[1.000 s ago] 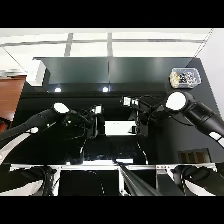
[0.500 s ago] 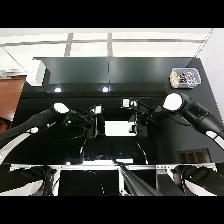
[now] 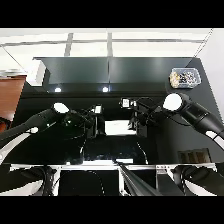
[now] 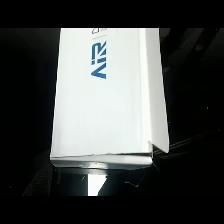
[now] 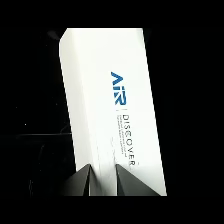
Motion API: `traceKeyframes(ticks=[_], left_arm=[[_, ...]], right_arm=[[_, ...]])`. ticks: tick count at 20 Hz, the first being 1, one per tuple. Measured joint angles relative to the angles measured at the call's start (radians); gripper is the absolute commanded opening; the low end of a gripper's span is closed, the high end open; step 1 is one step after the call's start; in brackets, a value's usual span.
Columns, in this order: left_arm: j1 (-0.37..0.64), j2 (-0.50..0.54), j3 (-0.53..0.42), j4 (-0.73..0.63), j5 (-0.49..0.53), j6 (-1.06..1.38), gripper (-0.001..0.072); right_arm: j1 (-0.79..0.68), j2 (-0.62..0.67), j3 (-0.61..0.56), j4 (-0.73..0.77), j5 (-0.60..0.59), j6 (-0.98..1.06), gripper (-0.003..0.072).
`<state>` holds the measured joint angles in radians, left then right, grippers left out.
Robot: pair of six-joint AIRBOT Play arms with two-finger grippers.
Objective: Fold the box and place the chain.
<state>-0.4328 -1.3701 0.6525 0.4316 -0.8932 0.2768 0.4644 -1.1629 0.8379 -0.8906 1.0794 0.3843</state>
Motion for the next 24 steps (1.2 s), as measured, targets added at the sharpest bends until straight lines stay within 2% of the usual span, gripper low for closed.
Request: traceKeyframes(ticks=[1,3,4,5,13,24], left_arm=[[0.000,0.000,0.000,0.000,0.000,0.000,0.0338],[0.000,0.000,0.000,0.000,0.000,0.000,0.0339],[0.000,0.000,0.000,0.000,0.000,0.000,0.0338],[0.000,0.000,0.000,0.001,0.000,0.001,0.0338],[0.000,0.000,0.000,0.001,-0.001,0.001,0.0338],[0.000,0.000,0.000,0.001,-0.001,0.001,0.0338]], right_arm=[[0.000,0.000,0.000,0.000,0.000,0.000,0.0188],[0.000,0.000,0.000,0.000,0.000,0.000,0.0277],[0.000,0.000,0.000,0.000,-0.003,0.000,0.0638],[0.000,0.001,0.000,0.003,-0.008,0.000,0.0684],[0.020,-0.013,0.000,0.030,-0.028,-0.039,0.0684],[0.050,-0.031,0.003,-0.019,-0.105,-0.074,0.0682]])
